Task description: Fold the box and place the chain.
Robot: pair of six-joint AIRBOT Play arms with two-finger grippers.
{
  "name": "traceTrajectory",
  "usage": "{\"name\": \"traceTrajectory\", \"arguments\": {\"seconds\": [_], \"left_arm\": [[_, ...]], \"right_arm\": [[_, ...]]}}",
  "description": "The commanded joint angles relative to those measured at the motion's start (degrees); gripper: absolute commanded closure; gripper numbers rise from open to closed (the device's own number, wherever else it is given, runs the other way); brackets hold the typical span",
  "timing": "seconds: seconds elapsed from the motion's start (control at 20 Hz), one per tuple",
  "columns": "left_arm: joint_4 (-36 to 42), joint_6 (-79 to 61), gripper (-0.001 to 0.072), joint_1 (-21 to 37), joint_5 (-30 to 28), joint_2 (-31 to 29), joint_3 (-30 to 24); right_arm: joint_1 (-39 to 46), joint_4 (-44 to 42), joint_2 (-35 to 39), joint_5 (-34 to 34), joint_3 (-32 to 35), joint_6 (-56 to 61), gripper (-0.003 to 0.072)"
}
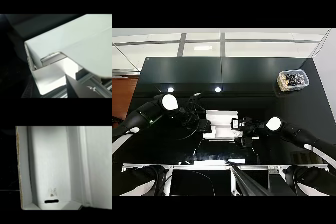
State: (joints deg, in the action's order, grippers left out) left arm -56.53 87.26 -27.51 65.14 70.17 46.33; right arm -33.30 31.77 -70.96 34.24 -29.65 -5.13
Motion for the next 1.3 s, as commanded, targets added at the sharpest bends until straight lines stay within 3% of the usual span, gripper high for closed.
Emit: {"name": "traceTrajectory", "arguments": {"seconds": [0.0, 0.4, 0.7, 0.95, 1.25], "left_arm": [[-1.14, 1.86, 0.025, -0.13, -1.51, -0.02, 0.04], [-5.86, 7.72, 0.025, -4.28, -7.15, -0.02, 0.07], [-9.18, 10.38, 0.0249, -4.59, -6.88, 0.04, 0.11], [-19.37, 19.69, 0.0249, -10.05, -6.88, 0.15, 0.26], [-23.61, 30.99, 0.0249, -15.47, -7.85, 1.25, 0.48]], "right_arm": [[-0.02, -0.02, -0.02, 0.0, 0.02, 0.02, 0.0249], [-0.02, -0.02, -0.02, 0.02, 0.02, 0.02, 0.0249], [-0.02, -0.02, -0.02, 0.02, 0.02, 0.02, 0.025], [-0.02, -0.02, -0.02, 0.02, 0.02, 0.02, 0.0249], [-0.02, -0.02, -0.02, 0.02, 0.02, 0.02, 0.0249]]}}
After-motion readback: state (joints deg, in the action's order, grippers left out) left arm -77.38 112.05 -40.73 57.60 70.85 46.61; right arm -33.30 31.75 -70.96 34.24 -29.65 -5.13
